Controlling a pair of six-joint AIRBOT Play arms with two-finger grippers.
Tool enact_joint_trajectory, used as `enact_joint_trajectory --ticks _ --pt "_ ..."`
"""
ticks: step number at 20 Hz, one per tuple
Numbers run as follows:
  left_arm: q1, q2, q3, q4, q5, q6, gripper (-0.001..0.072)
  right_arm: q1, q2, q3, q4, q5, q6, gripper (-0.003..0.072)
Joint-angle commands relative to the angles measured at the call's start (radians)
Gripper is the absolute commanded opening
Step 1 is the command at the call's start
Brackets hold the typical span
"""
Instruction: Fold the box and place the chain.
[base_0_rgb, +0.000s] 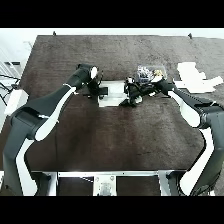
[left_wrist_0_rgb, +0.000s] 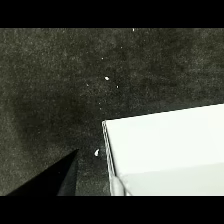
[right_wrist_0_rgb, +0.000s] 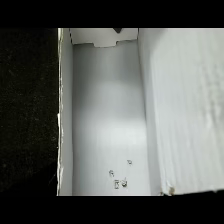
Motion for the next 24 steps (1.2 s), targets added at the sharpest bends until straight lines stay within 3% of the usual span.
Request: enact_joint_trajectory --ticks 1,12,13,24 --pt "-0.009 -0.001 0.017 0.006 -0.005 -0.002 0.0354 0.0 0.0 0.0 0.0 0.0 0.0 0.0475" --pt "-0.024 -0.016 0.03 0.017 -0.013 -0.029 0.0343 0.0 0.0 0.0 0.0 0.0 0.0 0.0475" --pt "-0.024 -0.016 0.032 0.021 -0.021 -0.029 0.0306 0.0 0.0 0.0 0.0 0.0 0.0 0.0475" --pt "-0.024 -0.02 0.032 0.024 -0.071 -0.031 0.0306 0.0 0.0 0.0 0.0 0.0 0.0 0.0475"
